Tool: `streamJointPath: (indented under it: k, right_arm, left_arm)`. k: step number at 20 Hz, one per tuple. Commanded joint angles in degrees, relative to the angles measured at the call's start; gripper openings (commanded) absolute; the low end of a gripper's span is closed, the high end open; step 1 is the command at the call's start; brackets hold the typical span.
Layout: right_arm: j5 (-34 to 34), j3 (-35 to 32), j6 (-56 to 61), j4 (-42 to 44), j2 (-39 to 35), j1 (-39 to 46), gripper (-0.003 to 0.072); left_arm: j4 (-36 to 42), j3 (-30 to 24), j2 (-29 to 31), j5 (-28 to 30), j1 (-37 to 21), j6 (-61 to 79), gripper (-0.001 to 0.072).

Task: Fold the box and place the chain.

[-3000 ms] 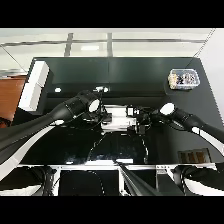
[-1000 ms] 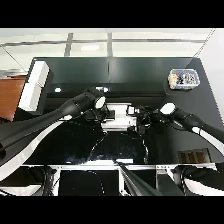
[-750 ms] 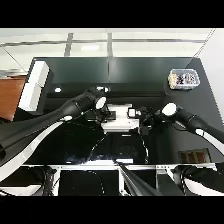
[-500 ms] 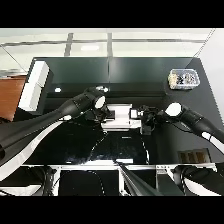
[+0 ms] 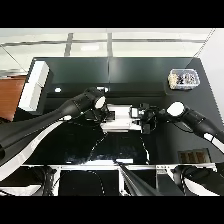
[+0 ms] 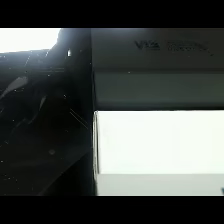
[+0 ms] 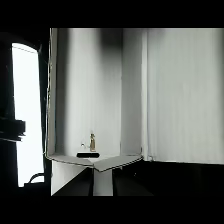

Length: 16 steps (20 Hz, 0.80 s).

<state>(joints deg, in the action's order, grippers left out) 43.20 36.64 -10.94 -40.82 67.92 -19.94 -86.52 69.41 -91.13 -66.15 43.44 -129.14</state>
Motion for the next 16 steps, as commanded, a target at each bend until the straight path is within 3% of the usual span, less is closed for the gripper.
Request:
streamJointPath:
  k: [1,9,16]
  right_arm:
    - [2.05,0.02,3.23,0.55,0.04,-0.07,0.0125]
    - [0.72,0.0,5.6,14.16,4.83,-0.17,0.0126]
    - [-0.2,0.0,6.05,13.55,5.16,-0.17,0.0124]
  left_arm:
    - [0.02,0.02,0.02,0.09,0.04,0.09,0.002]
    - [0.28,0.02,0.02,1.53,0.04,0.07,0.002]
    - [0.28,0.02,0.02,1.11,0.04,0.02,0.002]
